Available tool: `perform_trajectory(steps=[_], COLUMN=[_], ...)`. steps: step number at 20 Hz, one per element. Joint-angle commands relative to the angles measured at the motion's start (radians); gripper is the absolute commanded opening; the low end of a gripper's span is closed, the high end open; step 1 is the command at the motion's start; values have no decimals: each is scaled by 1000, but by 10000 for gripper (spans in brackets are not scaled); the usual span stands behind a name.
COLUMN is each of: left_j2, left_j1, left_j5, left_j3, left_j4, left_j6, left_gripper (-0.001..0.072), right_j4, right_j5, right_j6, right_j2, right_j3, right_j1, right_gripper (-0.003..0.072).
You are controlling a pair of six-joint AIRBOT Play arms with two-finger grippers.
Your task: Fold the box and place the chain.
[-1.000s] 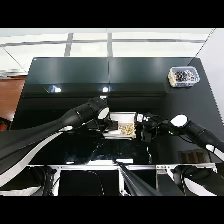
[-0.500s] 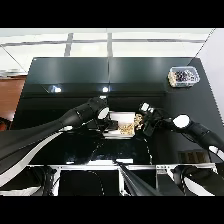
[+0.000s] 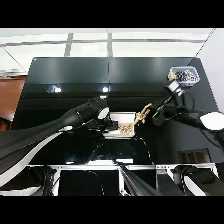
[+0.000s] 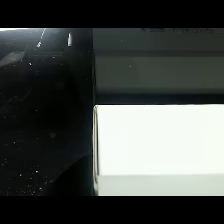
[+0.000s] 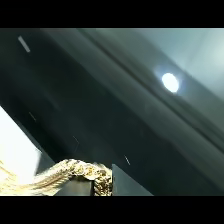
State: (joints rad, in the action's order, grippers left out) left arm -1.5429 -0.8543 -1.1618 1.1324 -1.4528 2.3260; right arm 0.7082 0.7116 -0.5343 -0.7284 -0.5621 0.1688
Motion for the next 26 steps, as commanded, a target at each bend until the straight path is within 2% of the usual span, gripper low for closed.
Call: perform_trajectory(steps=[1, 4, 9, 16, 18, 24, 26], left_j2=[1, 1, 1, 1, 1, 1, 1], left_j1=[0, 0, 0, 0, 0, 0, 0], left_j5=[1, 1, 1, 1, 1, 2, 1], left_j3=[1, 1, 1, 1, 1, 1, 1], left_j4=[-1, -1, -1, -1, -1, -1, 0], left_j6=[1, 1, 1, 1, 1, 1, 1], left_gripper=[29, 29, 29, 29, 29, 29, 29], right_j4=[-27, -201, -525, -956, -1015, -942, -933], right_j5=[215, 313, 308, 296, 294, 219, 214], right_j6=[-185, -200, -197, -136, -135, -133, -198], right_j2=[96, 98, 98, 98, 98, 88, 80], right_j3=[-114, -198, -272, -275, -277, -427, -439], right_j1=[-7, -6, -6, -6, -6, -6, 1], right_gripper=[12, 12, 12, 12, 12, 12, 13])
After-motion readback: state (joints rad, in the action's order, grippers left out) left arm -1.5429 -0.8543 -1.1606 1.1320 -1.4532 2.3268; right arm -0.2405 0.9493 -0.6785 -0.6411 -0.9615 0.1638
